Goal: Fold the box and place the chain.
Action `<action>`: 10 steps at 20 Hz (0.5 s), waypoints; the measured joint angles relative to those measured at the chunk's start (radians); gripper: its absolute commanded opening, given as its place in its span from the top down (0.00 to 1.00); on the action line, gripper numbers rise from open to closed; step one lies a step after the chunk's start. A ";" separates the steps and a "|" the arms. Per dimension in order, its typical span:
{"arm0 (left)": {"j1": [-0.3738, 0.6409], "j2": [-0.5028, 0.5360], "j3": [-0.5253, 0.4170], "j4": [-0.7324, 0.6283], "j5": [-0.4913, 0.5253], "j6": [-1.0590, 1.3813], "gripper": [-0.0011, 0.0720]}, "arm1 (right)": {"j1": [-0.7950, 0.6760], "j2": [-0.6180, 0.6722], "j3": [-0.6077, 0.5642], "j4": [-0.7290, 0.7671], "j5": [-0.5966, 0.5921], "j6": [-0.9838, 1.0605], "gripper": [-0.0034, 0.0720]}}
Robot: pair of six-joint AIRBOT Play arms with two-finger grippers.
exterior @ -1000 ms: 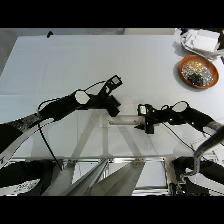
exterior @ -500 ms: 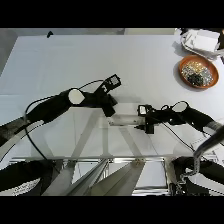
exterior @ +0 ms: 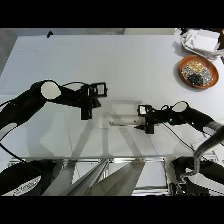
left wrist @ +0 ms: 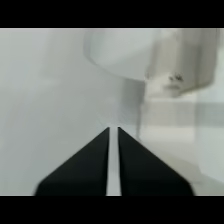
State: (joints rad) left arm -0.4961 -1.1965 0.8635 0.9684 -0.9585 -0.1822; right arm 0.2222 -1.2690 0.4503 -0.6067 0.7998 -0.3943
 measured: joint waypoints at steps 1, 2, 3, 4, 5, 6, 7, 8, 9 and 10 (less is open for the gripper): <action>0.004 -0.019 -0.013 -0.014 -0.016 0.068 0.49 | 0.000 0.000 0.000 0.000 0.000 0.000 0.56; 0.005 -0.043 -0.027 -0.033 -0.017 0.132 0.48 | 0.000 0.000 0.000 0.000 0.000 0.000 0.56; 0.005 -0.066 -0.038 -0.046 -0.016 0.185 0.48 | 0.000 0.000 0.000 0.000 0.000 0.000 0.56; 0.003 -0.091 -0.047 -0.061 0.000 0.230 0.48 | 0.000 0.000 0.000 0.000 0.000 0.000 0.56; 0.000 -0.111 -0.054 -0.076 0.016 0.262 0.48 | 0.000 0.000 0.000 0.001 0.000 0.000 0.56; -0.003 -0.132 -0.059 -0.090 0.035 0.288 0.48 | 0.000 0.000 0.000 0.000 0.000 0.000 0.56; -0.006 -0.151 -0.062 -0.110 0.055 0.308 0.48 | 0.000 0.000 0.000 0.001 0.000 0.000 0.56; -0.009 -0.166 -0.064 -0.126 0.071 0.321 0.48 | 0.000 0.000 0.000 0.001 0.000 0.000 0.56; -0.013 -0.180 -0.066 -0.137 0.083 0.332 0.48 | 0.000 0.000 0.000 0.001 0.000 0.000 0.56; -0.018 -0.194 -0.068 -0.145 0.093 0.340 0.48 | 0.000 0.000 0.000 0.001 0.000 0.001 0.56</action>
